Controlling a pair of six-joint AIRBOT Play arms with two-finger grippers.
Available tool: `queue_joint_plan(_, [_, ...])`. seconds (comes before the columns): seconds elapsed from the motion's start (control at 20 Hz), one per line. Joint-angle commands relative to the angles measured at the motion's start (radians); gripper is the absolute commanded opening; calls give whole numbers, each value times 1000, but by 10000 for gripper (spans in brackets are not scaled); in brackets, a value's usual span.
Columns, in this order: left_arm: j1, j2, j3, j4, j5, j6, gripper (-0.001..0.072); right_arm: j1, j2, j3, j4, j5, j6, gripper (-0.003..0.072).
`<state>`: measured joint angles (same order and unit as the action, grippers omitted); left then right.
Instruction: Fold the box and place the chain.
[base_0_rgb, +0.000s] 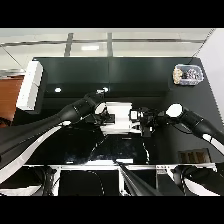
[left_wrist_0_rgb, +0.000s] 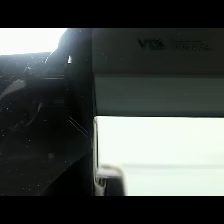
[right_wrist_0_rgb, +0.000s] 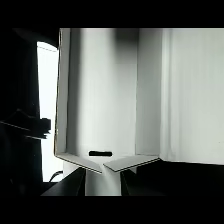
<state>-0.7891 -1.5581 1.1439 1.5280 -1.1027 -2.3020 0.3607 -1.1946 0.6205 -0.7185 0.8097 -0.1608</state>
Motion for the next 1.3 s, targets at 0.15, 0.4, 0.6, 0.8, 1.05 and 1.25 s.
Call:
queue_joint_plan(0.15, [0, 1, 0, -3, 1, 0, 24, 3, -28, 0, 153, -5, 26, 238])
queue_joint_plan(0.4, [0, 1, 0, -3, 1, 0, 25, 3, -76, 0, 247, -10, 25, 237])
queue_joint_plan(0.6, [0, 1, 0, -3, 1, 0, 25, 3, -88, 0, 251, -5, 26, 237])
queue_joint_plan(0.8, [0, 1, 0, -3, 1, 0, 25, 3, -91, 0, 251, -5, 26, 236])
queue_joint_plan(1.05, [0, 1, 0, -3, 1, 0, 25, 3, -91, 0, 241, -5, 26, 239])
queue_joint_plan(1.25, [0, 1, 0, -3, 1, 0, 24, 3, -91, 0, 242, 1, 26, 114])
